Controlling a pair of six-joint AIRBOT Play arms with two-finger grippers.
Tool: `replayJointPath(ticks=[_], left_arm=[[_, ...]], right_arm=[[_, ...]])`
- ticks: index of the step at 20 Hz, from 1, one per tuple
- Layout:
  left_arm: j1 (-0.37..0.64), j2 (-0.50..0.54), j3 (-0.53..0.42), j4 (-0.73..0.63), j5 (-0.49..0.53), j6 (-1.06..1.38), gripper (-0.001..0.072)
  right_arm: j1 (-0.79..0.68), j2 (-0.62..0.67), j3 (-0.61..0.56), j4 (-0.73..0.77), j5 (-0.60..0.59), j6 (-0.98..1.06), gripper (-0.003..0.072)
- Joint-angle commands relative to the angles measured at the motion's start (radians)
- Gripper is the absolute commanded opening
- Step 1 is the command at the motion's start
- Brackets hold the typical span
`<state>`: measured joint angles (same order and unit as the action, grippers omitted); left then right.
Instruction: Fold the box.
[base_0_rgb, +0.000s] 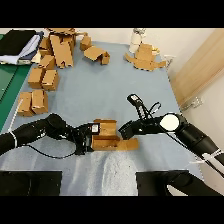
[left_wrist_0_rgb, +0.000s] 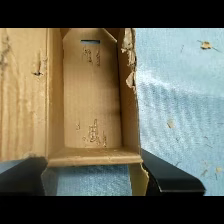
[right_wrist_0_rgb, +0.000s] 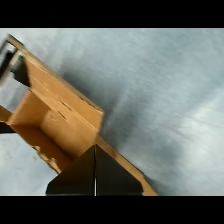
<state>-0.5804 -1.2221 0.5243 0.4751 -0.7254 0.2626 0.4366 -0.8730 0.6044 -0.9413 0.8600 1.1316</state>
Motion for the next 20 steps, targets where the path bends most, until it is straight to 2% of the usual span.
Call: replayJointPath(ticks=[1, 4, 7, 10, 14, 20], left_arm=[[0.0, 0.0, 0.0, 0.002, -0.004, 0.002, 0.0446], [0.0, 0.0, 0.0, 0.001, 0.027, 0.002, 0.0446], [0.0, 0.0, 0.0, 0.001, 0.027, 0.002, 0.0446], [0.0, 0.0, 0.0, 0.001, 0.03, 0.002, 0.0445], [0.0, 0.0, 0.0, 0.001, 0.035, 0.002, 0.0446], [0.0, 0.0, 0.0, 0.001, 0.037, 0.002, 0.0446]], right_arm=[[0.0, -0.024, 0.0, 0.202, -0.008, -0.079, 0.0004], [0.0, -0.104, 0.0, 0.372, -0.062, -0.226, 0.0004], [0.0, -0.247, 0.0, 0.53, -0.121, -0.402, 0.0004], [0.0, -0.394, 0.0, 0.66, -0.128, -0.561, 0.0004], [0.0, -0.485, 0.0, 0.67, -0.144, -0.64, 0.0004], [0.0, -0.489, 0.001, 0.671, -0.127, -0.646, 0.0004]])
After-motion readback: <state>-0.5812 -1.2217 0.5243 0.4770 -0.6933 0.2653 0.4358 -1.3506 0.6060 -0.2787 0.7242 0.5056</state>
